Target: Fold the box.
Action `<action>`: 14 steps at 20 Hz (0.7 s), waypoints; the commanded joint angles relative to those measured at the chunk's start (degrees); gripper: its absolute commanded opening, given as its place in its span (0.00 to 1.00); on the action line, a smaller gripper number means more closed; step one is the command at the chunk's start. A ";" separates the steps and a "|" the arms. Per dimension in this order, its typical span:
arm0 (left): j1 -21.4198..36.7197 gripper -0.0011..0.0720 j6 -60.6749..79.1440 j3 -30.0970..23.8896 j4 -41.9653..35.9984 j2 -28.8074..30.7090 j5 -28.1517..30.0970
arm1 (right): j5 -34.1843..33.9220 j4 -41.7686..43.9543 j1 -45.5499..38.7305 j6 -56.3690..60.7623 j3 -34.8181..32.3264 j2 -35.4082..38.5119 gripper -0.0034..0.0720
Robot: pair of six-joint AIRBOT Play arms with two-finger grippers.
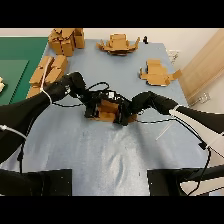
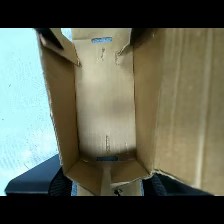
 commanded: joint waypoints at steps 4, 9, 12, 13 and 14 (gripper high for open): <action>1.86 0.04 -4.02 0.22 0.96 10.88 -8.70 | -0.26 -0.11 0.02 -0.04 0.02 -0.02 0.49; 12.28 0.04 -18.51 -0.04 5.90 15.91 -10.16 | -0.28 -0.11 0.02 0.02 0.02 -0.02 0.49; 21.70 0.04 -22.29 -3.54 5.57 12.87 -5.51 | -0.48 -0.07 0.04 0.09 0.02 -0.02 0.49; 23.45 0.04 -21.79 -4.81 5.60 10.91 -5.55 | -0.46 -0.07 0.04 0.09 0.02 -0.02 0.49; 24.30 0.03 -20.96 -6.01 5.44 8.63 -5.33 | -0.48 -0.07 0.04 0.09 0.02 -0.02 0.49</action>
